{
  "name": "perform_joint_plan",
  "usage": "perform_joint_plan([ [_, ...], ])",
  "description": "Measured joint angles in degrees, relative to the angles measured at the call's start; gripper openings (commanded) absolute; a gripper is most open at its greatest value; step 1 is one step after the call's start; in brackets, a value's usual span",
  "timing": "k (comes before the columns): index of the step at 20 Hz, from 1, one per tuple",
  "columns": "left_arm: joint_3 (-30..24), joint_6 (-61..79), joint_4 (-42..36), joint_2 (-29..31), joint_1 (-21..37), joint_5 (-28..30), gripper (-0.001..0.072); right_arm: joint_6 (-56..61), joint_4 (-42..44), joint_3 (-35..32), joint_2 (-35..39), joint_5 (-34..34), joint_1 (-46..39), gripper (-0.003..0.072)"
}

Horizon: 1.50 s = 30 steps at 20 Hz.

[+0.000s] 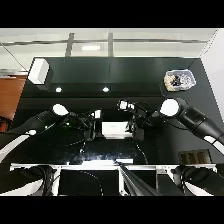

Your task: Fold the box and place the chain.

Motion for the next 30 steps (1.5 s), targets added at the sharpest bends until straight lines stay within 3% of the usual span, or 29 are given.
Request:
perform_joint_plan([
  [17,0.0,-0.02,-0.07,0.02,0.0,0.09,0.0275,1.29,-0.61,-0.31,0.72,-1.99,0.0,0.0131],
  [28,0.0,0.02,0.07,0.02,-0.07,-0.26,0.0275,2.1,4.42,1.03,0.94,-2.36,0.0,0.0128],
  [29,0.0,0.02,0.02,0.02,-0.07,-0.22,0.0275,2.1,4.68,1.07,0.94,-1.92,0.0,-0.0003],
  [30,0.0,0.0,0.0,0.02,-0.07,-0.17,0.0275,2.43,5.38,1.11,0.94,-1.64,0.0,0.0012],
])
